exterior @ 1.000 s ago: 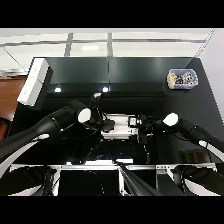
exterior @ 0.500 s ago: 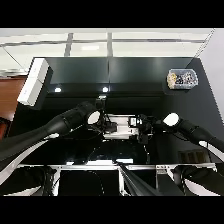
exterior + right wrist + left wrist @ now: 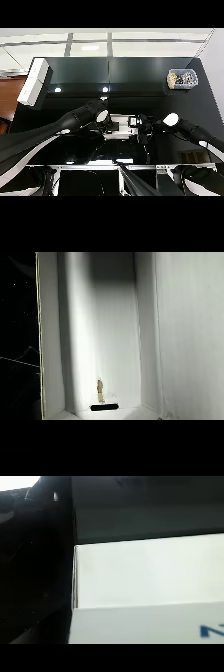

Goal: Fold the box and place the chain.

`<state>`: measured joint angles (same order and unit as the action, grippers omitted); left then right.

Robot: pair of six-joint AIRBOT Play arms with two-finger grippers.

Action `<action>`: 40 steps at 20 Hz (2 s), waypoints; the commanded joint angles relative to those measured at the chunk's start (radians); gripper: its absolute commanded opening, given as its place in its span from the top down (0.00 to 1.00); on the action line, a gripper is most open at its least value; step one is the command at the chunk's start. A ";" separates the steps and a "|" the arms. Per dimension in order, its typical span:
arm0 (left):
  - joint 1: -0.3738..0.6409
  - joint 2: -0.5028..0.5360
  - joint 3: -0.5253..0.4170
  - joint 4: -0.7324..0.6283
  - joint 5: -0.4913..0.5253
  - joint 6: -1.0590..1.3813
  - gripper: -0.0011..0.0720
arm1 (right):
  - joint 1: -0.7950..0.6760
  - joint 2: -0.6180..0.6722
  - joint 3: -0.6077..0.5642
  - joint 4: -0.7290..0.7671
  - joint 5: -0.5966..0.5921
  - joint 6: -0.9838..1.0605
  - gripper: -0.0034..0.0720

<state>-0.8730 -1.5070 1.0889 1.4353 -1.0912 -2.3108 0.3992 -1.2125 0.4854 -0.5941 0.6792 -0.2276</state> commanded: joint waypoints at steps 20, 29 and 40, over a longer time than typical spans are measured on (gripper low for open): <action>-0.004 -0.007 0.014 0.056 -0.026 -0.098 0.40 | 0.000 0.000 0.000 -0.001 0.001 0.000 0.83; -0.005 -0.007 0.013 0.067 -0.036 -0.099 0.44 | 0.000 0.000 0.000 -0.001 0.001 0.000 0.83; -0.005 -0.007 0.013 0.052 -0.036 -0.097 0.85 | 0.000 0.000 0.000 -0.001 0.001 0.000 0.83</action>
<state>-0.8780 -1.5135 1.1015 1.5009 -1.1275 -2.4111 0.3996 -1.2125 0.4858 -0.5953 0.6804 -0.2279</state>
